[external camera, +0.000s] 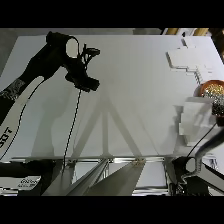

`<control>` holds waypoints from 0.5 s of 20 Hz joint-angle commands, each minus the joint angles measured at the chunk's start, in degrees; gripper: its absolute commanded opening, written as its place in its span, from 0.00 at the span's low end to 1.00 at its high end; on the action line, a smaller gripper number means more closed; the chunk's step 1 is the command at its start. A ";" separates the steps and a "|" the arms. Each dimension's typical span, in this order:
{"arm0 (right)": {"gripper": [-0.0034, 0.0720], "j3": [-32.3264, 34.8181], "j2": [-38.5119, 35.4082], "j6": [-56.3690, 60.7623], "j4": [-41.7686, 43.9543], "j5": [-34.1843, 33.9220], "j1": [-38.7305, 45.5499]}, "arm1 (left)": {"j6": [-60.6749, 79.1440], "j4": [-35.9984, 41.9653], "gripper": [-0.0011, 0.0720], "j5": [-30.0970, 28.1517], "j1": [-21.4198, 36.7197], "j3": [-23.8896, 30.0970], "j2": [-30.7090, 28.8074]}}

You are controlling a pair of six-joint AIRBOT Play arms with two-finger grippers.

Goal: Fold the box and place the chain.

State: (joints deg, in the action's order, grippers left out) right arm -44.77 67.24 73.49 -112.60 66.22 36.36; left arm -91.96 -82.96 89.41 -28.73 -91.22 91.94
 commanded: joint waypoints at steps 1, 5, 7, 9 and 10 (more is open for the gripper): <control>0.06 0.02 -3.67 -0.44 7.98 2.89 -10.97 | 0.02 0.00 0.03 -0.02 0.07 0.02 -0.04; 0.06 1.97 -9.97 -1.70 22.56 3.32 -22.99 | 0.02 0.00 0.03 0.00 0.07 0.02 -0.04; 0.06 5.81 -14.05 -0.87 27.76 1.86 -28.68 | 0.02 0.00 0.03 0.00 0.07 0.02 -0.04; 0.06 10.71 -18.01 -0.20 33.03 0.28 -34.34 | 0.04 0.00 0.03 0.00 0.07 0.02 -0.04; 0.06 12.68 -19.58 0.48 34.29 -0.90 -36.81 | 0.02 0.00 0.03 -0.02 0.07 0.02 -0.04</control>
